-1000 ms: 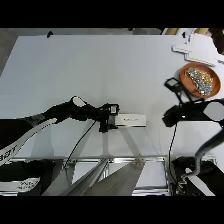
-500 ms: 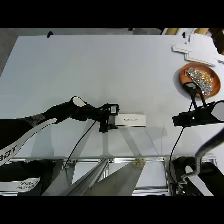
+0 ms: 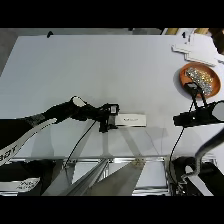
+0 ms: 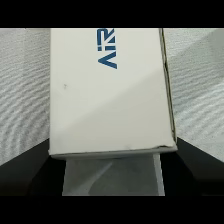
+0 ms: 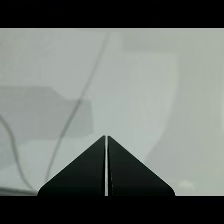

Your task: Fold the box and place the chain.

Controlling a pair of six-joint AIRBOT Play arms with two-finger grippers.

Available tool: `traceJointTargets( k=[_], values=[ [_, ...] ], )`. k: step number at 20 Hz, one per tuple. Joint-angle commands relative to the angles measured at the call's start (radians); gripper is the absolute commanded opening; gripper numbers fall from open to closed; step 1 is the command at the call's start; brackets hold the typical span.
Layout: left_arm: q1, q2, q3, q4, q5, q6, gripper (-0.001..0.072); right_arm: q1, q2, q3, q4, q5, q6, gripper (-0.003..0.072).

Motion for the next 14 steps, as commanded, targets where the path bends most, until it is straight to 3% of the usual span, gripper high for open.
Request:
traceJointTargets(
  k=[1, 8, 11, 14],
  values=[
    [0.000, 0.000, 0.000, -0.002, -0.003, 0.000, 0.0170, -0.001, 0.001, 0.000, 0.000, 0.001, 0.000, 0.0021],
    [0.017, 0.043, 0.000, 0.042, -0.035, -0.087, 0.0171, -0.001, 0.001, 0.000, 0.000, 0.001, 0.000, 0.0021],
    [0.067, 0.158, 0.000, 0.217, -0.036, -0.277, 0.0171, -0.001, 0.001, 0.000, 0.000, 0.001, 0.000, 0.0021],
    [0.145, 0.307, 0.000, 0.406, -0.038, -0.615, 0.0170, -0.001, 0.001, 0.000, 0.000, 0.001, 0.000, 0.0021]
  ],
)
